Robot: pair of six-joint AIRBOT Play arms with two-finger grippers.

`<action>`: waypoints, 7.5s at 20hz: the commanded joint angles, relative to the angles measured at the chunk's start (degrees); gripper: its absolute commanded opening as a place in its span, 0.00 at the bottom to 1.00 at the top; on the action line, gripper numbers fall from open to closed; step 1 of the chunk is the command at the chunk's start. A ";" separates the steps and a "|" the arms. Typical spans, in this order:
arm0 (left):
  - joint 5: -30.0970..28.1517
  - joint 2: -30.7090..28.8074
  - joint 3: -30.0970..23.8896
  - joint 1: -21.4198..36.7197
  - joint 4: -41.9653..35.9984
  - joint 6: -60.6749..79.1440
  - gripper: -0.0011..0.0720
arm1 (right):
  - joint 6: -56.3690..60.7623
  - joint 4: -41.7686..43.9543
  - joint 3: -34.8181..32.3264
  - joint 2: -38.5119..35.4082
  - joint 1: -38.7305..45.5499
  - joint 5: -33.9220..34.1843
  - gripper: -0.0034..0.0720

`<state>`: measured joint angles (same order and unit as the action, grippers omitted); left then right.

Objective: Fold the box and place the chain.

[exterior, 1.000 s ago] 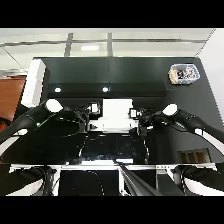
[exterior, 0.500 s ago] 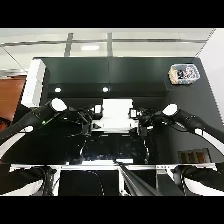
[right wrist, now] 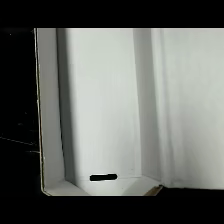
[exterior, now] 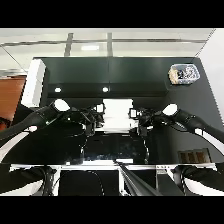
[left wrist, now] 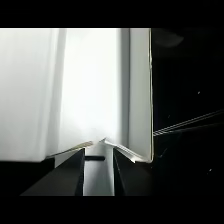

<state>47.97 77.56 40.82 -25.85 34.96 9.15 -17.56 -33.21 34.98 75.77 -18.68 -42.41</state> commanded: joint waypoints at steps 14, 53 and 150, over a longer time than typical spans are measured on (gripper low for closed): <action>-1.66 2.14 0.98 -2.80 -2.34 -2.14 0.14 | 0.02 0.02 0.00 0.04 -0.04 0.00 0.67; 14.53 6.75 2.84 12.28 -1.38 -71.63 0.06 | 0.00 0.00 0.00 0.04 -0.04 0.00 0.67; 16.87 13.77 28.35 -18.80 48.57 -140.98 0.05 | 0.02 0.02 0.00 0.04 -0.04 0.00 0.67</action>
<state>65.65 91.46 69.10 -44.62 83.92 -131.66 -17.56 -33.21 34.98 75.81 -18.68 -42.41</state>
